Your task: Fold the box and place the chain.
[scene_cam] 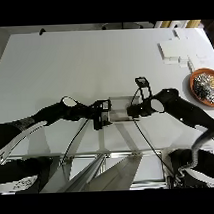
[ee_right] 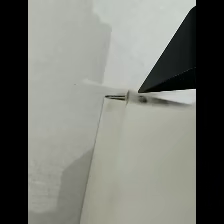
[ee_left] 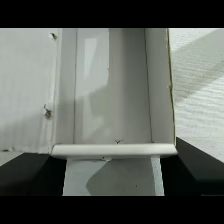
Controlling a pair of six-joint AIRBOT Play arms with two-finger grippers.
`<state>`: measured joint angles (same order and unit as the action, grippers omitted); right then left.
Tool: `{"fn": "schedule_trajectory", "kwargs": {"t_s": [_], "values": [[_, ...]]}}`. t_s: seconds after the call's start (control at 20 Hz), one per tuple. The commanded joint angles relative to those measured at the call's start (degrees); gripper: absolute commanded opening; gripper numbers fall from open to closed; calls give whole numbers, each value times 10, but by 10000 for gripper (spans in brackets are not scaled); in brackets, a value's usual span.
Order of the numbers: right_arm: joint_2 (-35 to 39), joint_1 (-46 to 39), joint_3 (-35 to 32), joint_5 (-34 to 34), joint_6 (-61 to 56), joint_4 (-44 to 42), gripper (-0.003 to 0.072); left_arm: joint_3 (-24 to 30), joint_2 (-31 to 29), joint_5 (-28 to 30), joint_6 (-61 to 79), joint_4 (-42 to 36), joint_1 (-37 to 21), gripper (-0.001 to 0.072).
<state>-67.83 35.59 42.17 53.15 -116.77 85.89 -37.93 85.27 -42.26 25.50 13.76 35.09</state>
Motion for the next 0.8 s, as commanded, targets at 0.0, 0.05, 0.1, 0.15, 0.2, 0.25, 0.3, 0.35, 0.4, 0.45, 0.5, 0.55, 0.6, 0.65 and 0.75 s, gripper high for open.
{"fn": "schedule_trajectory", "kwargs": {"t_s": [0.0,0.05,0.1,0.15,0.2,0.25,0.3,0.35,0.4,0.45,0.5,0.55,0.6,0.65,0.75], "values": [[-37,32,30,16,-53,36,338,0,0,0,0,0,0,210],[-44,36,34,19,-65,41,336,0,0,0,0,0,0,210],[-51,37,36,26,-80,43,314,0,0,0,0,0,0,210],[-58,37,36,37,-98,43,293,0,0,0,0,0,0,210],[-64,37,36,49,-110,46,293,0,0,0,0,0,0,210],[-66,38,36,54,-110,48,293,0,0,0,0,0,0,210],[-66,37,36,57,-110,50,293,0,0,0,0,0,0,210],[-66,37,36,56,-110,52,293,0,0,0,0,0,0,210],[-66,37,36,55,-110,52,293,0,0,0,0,0,0,210],[-66,37,36,52,-110,52,292,0,0,0,0,0,0,210],[-66,37,36,48,-110,52,281,0,0,0,0,0,0,210],[-66,38,36,47,-110,52,271,0,0,0,0,0,0,210],[-66,37,36,47,-110,52,271,0,0,0,0,0,0,210],[-68,37,36,47,-110,52,271,0,0,0,0,0,0,210],[-77,39,36,49,-110,51,271,0,0,0,0,0,0,210]]}}
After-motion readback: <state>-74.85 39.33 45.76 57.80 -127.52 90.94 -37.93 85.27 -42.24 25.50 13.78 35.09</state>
